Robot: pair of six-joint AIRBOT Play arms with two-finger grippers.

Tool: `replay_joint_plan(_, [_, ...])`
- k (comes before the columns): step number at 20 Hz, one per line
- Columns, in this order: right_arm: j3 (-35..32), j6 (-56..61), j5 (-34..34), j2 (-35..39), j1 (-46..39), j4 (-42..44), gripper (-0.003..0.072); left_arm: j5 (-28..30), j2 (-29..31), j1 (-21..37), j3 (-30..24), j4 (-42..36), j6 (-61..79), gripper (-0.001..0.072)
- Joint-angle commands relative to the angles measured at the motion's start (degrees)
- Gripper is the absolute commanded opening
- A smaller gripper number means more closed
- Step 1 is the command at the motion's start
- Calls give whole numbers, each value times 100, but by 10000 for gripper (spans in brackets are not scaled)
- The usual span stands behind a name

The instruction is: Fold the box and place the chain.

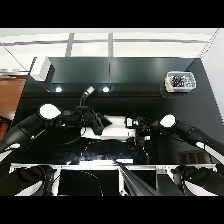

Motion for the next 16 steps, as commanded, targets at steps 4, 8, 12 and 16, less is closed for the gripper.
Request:
replay_joint_plan(4, [0,0,0,-4,7,4,234,892,-778,-109,46,728,90,23])
replay_joint_plan(8, [0,2,0,-2,7,4,234,573,-1093,-455,424,2830,-1224,24])
replay_joint_plan(12, [0,2,-2,-4,7,4,234,339,-1187,-616,695,3943,-1674,24])
replay_joint_plan(16, [0,0,-2,-2,7,4,234,98,-1091,-450,1185,4186,-1733,24])
